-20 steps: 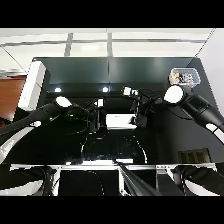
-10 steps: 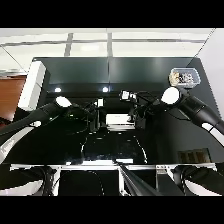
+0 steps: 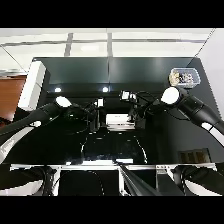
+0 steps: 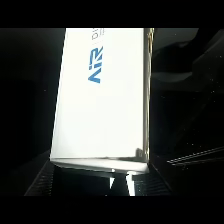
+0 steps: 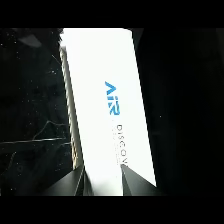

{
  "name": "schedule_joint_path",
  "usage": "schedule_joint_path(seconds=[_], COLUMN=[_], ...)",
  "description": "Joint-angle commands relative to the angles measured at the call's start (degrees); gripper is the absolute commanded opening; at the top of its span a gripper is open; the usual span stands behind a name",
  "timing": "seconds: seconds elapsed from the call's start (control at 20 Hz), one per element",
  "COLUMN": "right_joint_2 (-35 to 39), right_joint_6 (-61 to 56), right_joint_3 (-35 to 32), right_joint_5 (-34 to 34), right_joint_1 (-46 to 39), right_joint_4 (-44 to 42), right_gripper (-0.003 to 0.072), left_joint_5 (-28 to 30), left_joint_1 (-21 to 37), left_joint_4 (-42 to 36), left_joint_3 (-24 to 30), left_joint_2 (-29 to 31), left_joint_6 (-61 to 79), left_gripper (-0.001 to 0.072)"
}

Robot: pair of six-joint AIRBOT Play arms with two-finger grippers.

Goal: Fold the box and place the chain.

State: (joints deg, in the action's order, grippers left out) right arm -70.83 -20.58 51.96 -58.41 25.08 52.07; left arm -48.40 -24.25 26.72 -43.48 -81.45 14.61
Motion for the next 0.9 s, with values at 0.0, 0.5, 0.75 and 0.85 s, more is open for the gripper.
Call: schedule_joint_path(seconds=[0.0,0.5,0.75,0.85], right_joint_2=[-0.04,-0.04,-0.17,-0.17], right_joint_6=[-0.17,-0.22,-0.24,-0.28], right_joint_3=[-0.02,-1.16,-2.73,-3.48], right_joint_5=[-0.76,-0.92,0.0,0.35], right_joint_1=[0.04,0.04,0.04,0.04], right_joint_4=[0.0,-1.25,-1.25,-0.87], right_gripper=[0.0242,0.0321,0.0321,0.032], left_joint_5=[-0.02,-0.02,0.0,-0.02], left_joint_1=[-0.02,-0.02,0.0,-0.02], left_joint_4=[0.0,0.0,0.02,0.0], left_joint_3=[-0.04,-0.04,-0.04,-0.04], left_joint_2=[0.0,0.0,0.0,0.0], left_joint_6=[0.02,0.02,0.07,0.07], left_gripper=[0.0407,0.0407,0.0407,0.0408])
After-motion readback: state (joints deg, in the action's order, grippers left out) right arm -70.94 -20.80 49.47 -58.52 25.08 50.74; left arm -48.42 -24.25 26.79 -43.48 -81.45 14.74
